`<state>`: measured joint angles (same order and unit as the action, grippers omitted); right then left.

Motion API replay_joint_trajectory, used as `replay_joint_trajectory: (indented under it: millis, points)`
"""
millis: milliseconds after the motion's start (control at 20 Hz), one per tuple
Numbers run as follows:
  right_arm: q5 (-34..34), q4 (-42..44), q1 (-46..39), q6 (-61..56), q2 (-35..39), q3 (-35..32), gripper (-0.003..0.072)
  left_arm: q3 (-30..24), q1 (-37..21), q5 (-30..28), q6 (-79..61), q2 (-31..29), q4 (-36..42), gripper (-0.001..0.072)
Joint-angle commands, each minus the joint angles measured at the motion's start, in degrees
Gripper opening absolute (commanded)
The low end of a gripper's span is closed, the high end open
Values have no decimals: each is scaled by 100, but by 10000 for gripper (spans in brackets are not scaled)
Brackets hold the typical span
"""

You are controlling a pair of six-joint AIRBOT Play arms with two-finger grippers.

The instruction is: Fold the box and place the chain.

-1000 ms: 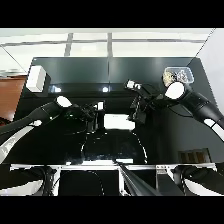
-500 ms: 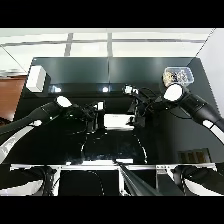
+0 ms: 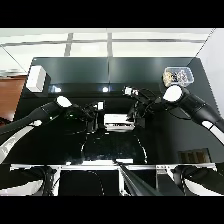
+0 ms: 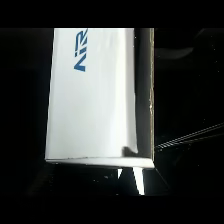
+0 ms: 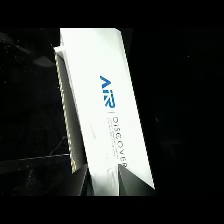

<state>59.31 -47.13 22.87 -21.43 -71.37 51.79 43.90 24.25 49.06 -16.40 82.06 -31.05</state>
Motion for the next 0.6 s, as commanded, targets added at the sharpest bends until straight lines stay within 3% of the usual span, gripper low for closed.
replay_joint_trajectory:
  millis: [0,550]
  points:
    - [48,-4,7,2,-4,-11,188,0,0,0,-9,4,-2,384]
    - [96,-96,7,2,-9,-111,189,0,0,0,-9,4,-2,384]
